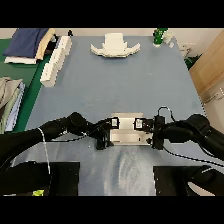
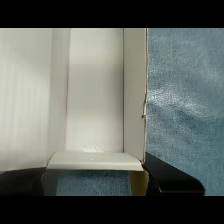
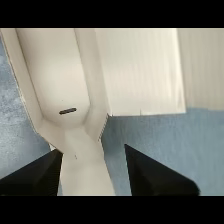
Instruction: Fold the box.
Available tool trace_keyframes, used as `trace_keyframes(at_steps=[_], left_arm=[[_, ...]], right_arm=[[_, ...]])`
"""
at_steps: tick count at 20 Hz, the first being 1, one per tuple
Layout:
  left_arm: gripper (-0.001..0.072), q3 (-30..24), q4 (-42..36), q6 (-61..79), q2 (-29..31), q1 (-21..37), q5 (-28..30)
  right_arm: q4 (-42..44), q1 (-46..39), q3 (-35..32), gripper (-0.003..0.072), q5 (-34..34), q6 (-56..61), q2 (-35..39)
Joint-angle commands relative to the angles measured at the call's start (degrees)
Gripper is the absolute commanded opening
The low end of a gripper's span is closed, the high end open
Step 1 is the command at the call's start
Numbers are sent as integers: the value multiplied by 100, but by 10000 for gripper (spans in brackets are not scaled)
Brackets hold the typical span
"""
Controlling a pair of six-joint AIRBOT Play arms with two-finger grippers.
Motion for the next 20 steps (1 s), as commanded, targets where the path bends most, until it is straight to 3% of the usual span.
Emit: trace_keyframes(at_steps=[1, 6, 7, 8, 15, 16, 17, 18, 20], left_arm=[[415, 2, 2, 2, -4, 2, 0], [416, 2, 2, 0, -4, 2, 0], [416, 2, 2, 0, -4, 2, 0], [415, 2, 2, 2, -4, 2, 2], [416, 2, 2, 0, -4, 2, 0], [416, 2, 2, 2, -4, 2, 0], [416, 2, 2, 0, -4, 2, 2], [416, 2, 2, 2, -4, 2, 0], [415, 2, 2, 0, -4, 2, 0]], right_arm=[[138, 199, -11, 562, 337, -201, -251], [341, 315, -13, 189, 437, -203, -385], [420, 343, -26, 134, 507, -229, -407], [516, 372, -37, 131, 586, -271, -420], [887, 387, -39, 131, 713, -649, -560], [898, 385, -39, 174, 713, -651, -560], [925, 385, -39, 265, 713, -651, -560], [968, 385, -39, 417, 717, -651, -560], [1016, 385, -42, 540, 782, -704, -562]])
